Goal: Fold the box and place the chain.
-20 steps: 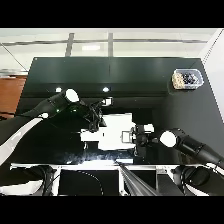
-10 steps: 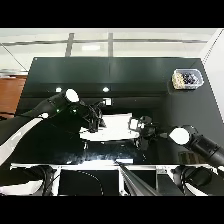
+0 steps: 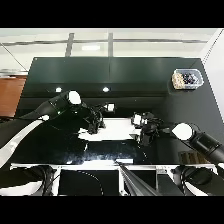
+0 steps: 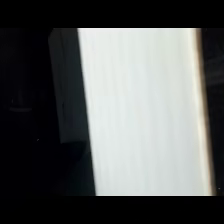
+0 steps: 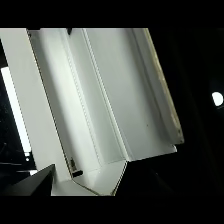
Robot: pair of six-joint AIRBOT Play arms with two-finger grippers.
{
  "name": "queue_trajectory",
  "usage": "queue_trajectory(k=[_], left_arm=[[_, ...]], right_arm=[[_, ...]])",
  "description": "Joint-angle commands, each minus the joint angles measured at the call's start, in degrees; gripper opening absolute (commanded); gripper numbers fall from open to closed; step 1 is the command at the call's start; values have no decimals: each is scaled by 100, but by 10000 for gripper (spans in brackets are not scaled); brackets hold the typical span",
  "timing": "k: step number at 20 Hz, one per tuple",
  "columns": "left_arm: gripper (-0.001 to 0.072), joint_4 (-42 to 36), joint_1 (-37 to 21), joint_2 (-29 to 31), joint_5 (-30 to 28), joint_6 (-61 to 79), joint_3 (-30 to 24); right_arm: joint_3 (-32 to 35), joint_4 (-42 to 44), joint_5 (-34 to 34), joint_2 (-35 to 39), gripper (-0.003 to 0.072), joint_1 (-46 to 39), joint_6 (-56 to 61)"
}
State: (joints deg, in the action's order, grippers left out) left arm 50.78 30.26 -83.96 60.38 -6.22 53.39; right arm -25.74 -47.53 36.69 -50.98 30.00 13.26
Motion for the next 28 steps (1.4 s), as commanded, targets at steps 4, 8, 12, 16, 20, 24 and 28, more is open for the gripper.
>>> queue_trajectory(k=[4, 8, 12, 16, 20, 24, 28], left_arm=[[27, 111, 46, 15, -33, 15, 0], [28, 125, 33, 15, -35, 15, 0], [28, 125, 33, 15, 11, -4, 0], [28, 125, 33, 15, 11, -2, 0], [29, 125, 35, 15, 26, -2, 0], [29, 125, 39, 15, 28, -2, 0], [29, 125, 37, 15, 31, -2, 0]], right_arm=[[4, 702, -107, -61, 714, -199, -407], [4, 1456, 243, -422, 715, -225, -1064], [4, 1453, 389, -584, 706, -225, -1222], [7, 1449, 702, -627, 706, -225, -1355], [7, 1453, 715, -872, 706, -208, -1707], [9, 1456, 723, -1158, 707, -208, -2343], [7, 1707, 719, -1360, 707, -208, -2684]])
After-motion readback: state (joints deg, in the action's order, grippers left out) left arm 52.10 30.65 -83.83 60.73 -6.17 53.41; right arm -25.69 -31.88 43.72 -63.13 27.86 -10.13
